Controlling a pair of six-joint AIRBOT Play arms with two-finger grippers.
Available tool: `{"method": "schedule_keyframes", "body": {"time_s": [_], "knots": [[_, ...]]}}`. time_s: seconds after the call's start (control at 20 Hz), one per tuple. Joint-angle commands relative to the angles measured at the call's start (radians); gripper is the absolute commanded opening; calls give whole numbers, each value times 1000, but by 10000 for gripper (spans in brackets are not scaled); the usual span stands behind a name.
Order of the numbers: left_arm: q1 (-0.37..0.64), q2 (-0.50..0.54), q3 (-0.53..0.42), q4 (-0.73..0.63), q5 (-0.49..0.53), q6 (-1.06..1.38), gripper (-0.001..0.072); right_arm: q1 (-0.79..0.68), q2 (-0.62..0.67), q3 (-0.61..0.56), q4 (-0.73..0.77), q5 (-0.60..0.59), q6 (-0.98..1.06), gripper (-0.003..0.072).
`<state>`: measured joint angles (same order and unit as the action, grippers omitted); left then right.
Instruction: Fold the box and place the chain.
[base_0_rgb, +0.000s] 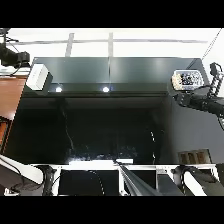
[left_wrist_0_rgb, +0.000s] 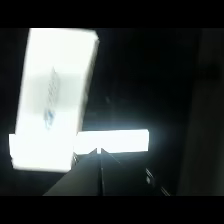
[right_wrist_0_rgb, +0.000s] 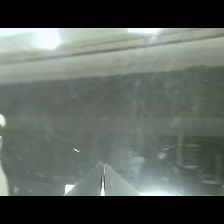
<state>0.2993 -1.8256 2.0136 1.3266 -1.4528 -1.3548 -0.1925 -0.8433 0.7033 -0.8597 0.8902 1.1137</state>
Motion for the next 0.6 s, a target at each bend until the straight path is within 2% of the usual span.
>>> {"method": "schedule_keyframes", "body": {"time_s": [0.0, 0.05, 0.2, 0.35, 0.45, 0.55], "knots": [[-71, 237, -164, -26, -90, -35, 23, 1, 0, 0, -159, 80, -55, 17], [-114, 346, -272, -26, 4, -36, 24, 1, 0, 0, -199, 93, -55, 17], [-272, 703, -688, -27, 328, -36, 25, 2, 0, -20, -211, 65, -57, 16], [-411, 1006, -1094, -28, 596, -8, 25, 2, 1, -106, -101, -25, -160, 16], [-464, 1156, -1310, -31, 713, -13, 25, 1, 1, -179, -78, -134, -203, 16], [-484, 1250, -1463, -31, 753, -42, 26, 1, 1, -224, -107, -218, -203, 17]]}}
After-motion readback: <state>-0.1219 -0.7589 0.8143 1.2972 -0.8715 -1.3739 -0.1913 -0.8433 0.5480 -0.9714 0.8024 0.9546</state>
